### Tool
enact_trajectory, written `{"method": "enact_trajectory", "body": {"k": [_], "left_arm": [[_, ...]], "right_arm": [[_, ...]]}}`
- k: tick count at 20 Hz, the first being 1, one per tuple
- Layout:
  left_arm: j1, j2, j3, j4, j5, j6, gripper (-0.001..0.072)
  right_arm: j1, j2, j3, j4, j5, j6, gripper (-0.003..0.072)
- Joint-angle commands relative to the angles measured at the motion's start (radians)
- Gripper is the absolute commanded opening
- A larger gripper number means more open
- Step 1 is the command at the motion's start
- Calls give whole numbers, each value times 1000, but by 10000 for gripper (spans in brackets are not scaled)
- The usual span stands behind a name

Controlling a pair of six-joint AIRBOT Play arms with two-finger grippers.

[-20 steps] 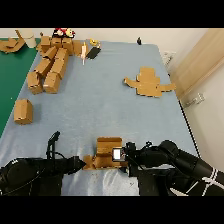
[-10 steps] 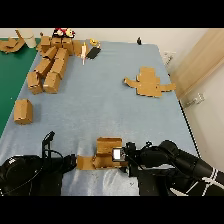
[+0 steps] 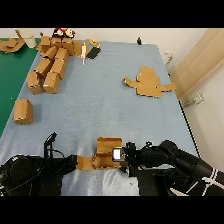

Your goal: Fold the box.

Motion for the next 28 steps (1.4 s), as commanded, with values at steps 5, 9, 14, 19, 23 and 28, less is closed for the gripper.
{"method": "enact_trajectory", "body": {"k": [5,9,14,19,23,28], "left_arm": [[0,-6,-3,-31,6,43,9],[0,-51,-3,-38,29,63,9],[-76,-120,-2,-143,128,152,9],[-142,-105,14,-169,175,152,9],[-142,-47,43,-171,198,152,10],[-141,-26,45,-165,219,152,13]], "right_arm": [[0,0,0,0,0,0,459],[0,0,0,0,0,0,460],[0,0,0,0,0,0,459],[0,0,0,0,0,0,460],[0,0,0,0,0,0,459],[0,0,0,0,0,0,460]]}}
